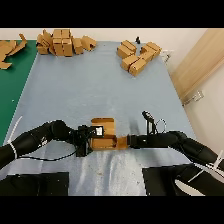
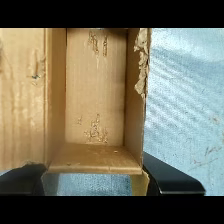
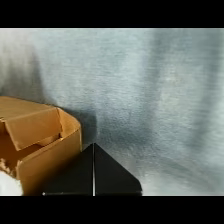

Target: Fold the box.

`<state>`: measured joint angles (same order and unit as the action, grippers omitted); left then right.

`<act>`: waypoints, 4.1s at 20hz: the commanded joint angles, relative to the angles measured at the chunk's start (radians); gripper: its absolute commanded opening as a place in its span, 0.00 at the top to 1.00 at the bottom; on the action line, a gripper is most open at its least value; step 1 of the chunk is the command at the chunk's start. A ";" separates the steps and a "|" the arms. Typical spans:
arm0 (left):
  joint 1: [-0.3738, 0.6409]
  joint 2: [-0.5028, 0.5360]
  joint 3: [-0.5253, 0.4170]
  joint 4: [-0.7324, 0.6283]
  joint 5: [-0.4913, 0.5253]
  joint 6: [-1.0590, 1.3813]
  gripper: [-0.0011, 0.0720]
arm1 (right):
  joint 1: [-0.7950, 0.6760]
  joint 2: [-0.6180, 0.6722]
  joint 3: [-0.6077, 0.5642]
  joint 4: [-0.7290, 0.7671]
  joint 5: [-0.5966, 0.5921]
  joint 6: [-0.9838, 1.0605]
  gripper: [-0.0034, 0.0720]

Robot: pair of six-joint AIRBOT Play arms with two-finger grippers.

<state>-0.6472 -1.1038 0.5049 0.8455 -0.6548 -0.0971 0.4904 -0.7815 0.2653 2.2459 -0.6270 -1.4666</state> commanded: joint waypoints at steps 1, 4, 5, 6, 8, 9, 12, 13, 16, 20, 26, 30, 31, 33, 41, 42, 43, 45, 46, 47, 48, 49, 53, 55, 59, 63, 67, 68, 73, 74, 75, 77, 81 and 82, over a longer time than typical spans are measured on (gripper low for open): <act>0.000 0.000 0.001 0.000 0.000 0.000 0.27 | 0.005 0.055 0.000 0.033 -0.003 -0.007 0.95; 0.000 0.000 0.001 0.000 0.001 0.000 0.27 | 0.005 0.091 0.001 0.049 -0.027 -0.008 0.95; 0.000 0.000 0.001 0.000 0.000 0.000 0.27 | 0.005 0.090 0.004 0.049 -0.037 -0.009 0.91; 0.000 0.000 0.001 0.000 0.000 0.000 0.27 | 0.005 0.089 0.006 0.052 -0.039 -0.011 0.81; 0.000 0.000 0.001 0.000 0.000 0.000 0.27 | 0.006 0.089 0.007 0.089 -0.036 -0.047 0.80; 0.000 0.000 0.001 0.000 0.000 0.000 0.27 | 0.016 0.089 0.007 0.103 -0.028 -0.057 0.80; 0.000 0.000 0.001 0.000 0.000 0.000 0.27 | 0.070 0.084 0.013 0.108 0.032 -0.051 0.63; 0.000 0.000 0.001 0.000 0.000 0.000 0.27 | 0.084 0.084 0.014 0.108 0.054 -0.051 0.63; 0.000 0.000 0.001 0.000 0.000 0.000 0.27 | 0.104 0.084 0.014 0.108 0.077 -0.051 0.63; 0.000 0.000 0.001 0.000 0.000 0.000 0.27 | 0.104 0.084 0.019 0.108 0.077 -0.049 0.57; 0.000 0.000 0.001 0.000 0.000 0.000 0.27 | 0.105 0.004 0.089 0.084 0.033 -0.049 0.56; 0.000 0.000 0.001 0.000 0.001 0.000 0.27 | 0.172 -0.132 0.174 0.029 0.016 -0.019 0.56; 0.000 0.000 0.001 0.000 0.000 0.000 0.27 | 0.196 -0.159 0.200 -0.009 0.013 0.019 0.56; 0.000 0.000 0.001 0.000 0.000 0.000 0.27 | 0.252 -0.198 0.257 -0.160 -0.006 0.161 0.56; 0.000 0.000 0.001 0.000 0.000 0.000 0.27 | 0.448 -0.357 0.540 -0.718 -0.373 0.674 0.56; 0.000 0.000 0.001 0.000 0.000 0.000 0.27 | 0.466 -0.378 0.576 -0.735 -0.418 0.702 0.56; 0.000 0.000 0.001 0.000 0.000 0.000 0.27 | 0.481 -0.394 0.607 -0.753 -0.455 0.728 0.56; 0.000 0.000 0.001 0.000 0.000 0.000 0.27 | 0.509 -0.415 0.661 -0.769 -0.494 0.770 0.56; 0.000 0.000 0.001 0.000 0.000 0.000 0.27 | 0.519 -0.422 0.678 -0.773 -0.501 0.792 0.56; 0.000 0.000 0.001 0.000 0.001 0.000 0.27 | 0.526 -0.427 0.687 -0.773 -0.507 0.815 0.56; 0.000 0.000 0.001 0.000 0.001 0.000 0.27 | 0.532 -0.435 0.687 -0.773 -0.507 0.834 0.56; 0.000 0.000 0.001 0.000 0.001 0.000 0.27 | 0.534 -0.447 0.688 -0.772 -0.508 0.850 0.56; 0.000 0.000 0.001 0.000 0.000 0.000 0.27 | 0.545 -0.517 0.689 -0.759 -0.508 0.902 0.46; 0.000 0.000 0.001 0.000 0.001 0.000 0.27 | 0.545 -0.542 0.689 -0.758 -0.507 0.942 0.46; 0.000 0.000 0.001 0.000 0.000 0.000 0.27 | 0.544 -0.570 0.691 -0.762 -0.507 0.955 0.54; 0.000 0.000 0.001 0.000 0.000 0.000 0.27 | 0.544 -0.572 0.692 -0.761 -0.507 0.961 0.85; 0.000 0.000 0.001 0.000 0.000 0.000 0.27 | 0.544 -0.572 0.692 -0.761 -0.506 0.960 0.95; 0.000 0.000 0.001 0.000 0.000 0.000 0.27 | 0.544 -0.572 0.696 -0.761 -0.507 0.958 0.91; 0.000 0.000 0.001 0.000 0.000 0.000 0.27 | 0.544 -0.546 0.760 -0.794 -0.596 0.951 0.41; 0.000 0.000 0.001 0.000 0.000 0.000 0.27 | 0.544 -0.529 0.764 -0.804 -0.632 0.951 0.41; 0.000 0.000 0.001 0.000 0.000 0.000 0.27 | 0.544 -0.512 0.764 -0.815 -0.668 0.951 0.41; 0.000 0.000 0.001 0.000 0.000 0.000 0.27 | 0.544 -0.476 0.764 -0.852 -0.712 0.954 0.41; 0.000 0.000 0.001 0.000 0.000 0.000 0.27 | 0.520 -0.439 0.760 -0.885 -0.715 0.958 0.41; 0.000 0.000 0.001 0.000 0.000 0.000 0.27 | 0.506 -0.439 0.755 -0.885 -0.716 0.951 0.42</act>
<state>-0.6476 -1.1038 0.5049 0.8455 -0.6548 -0.0971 1.0180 -1.2385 1.0241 1.3827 -1.3190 -0.5129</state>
